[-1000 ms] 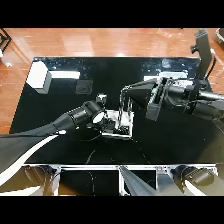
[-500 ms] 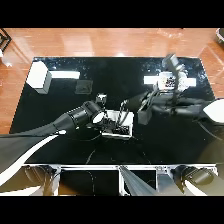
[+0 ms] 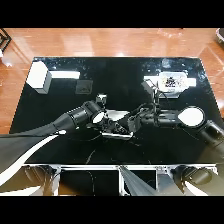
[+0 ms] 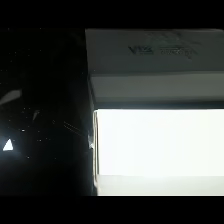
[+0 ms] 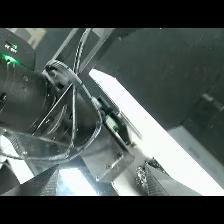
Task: Fold the box and place the chain.
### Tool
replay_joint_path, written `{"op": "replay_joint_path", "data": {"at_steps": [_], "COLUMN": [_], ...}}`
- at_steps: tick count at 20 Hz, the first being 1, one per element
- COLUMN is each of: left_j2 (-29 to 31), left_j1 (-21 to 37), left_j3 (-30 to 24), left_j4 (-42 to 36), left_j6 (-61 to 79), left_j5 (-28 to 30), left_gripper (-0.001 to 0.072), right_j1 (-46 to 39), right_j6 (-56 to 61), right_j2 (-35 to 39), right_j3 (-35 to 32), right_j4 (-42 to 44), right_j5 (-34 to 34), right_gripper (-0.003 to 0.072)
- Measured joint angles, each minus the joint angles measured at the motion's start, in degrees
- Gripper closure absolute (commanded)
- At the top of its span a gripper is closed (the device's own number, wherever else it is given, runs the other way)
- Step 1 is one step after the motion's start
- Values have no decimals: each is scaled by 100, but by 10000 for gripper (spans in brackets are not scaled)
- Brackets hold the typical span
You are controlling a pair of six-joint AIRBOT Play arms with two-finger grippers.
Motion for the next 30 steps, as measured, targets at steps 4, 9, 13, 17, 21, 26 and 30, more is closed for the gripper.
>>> {"op": "replay_joint_path", "data": {"at_steps": [4, 9, 13, 17, 21, 26, 30], "left_j2": [0, 0, 13, 256, 1069, 2677, 3547], "left_j1": [0, 22, 81, 144, 225, 1167, 2771], "left_j3": [15, 20, 144, 479, 610, -20, -1128], "left_j4": [-17, -28, -59, -133, -136, 382, -592], "left_j6": [-11, -48, -111, 562, 1838, 2634, 3036], "left_j5": [9, 4, -122, -494, -1123, -1449, -994], "left_gripper": [686, 371, 71, 75, 76, 76, 78], "right_j1": [-1003, -2769, -3392, -3576, -3589, -3018, -2116], "right_j6": [170, 278, 334, 476, 568, 1110, 1794], "right_j2": [391, 822, 903, 927, 929, 769, -326], "right_j3": [-17, -22, -24, -24, -13, 376, 1469], "right_j4": [-94, -214, -350, -459, -494, -774, -1878], "right_j5": [1027, 2481, 2922, 2896, 2647, 1853, 1331], "right_gripper": [60, -33, -32, -32, -33, -32, -32]}}
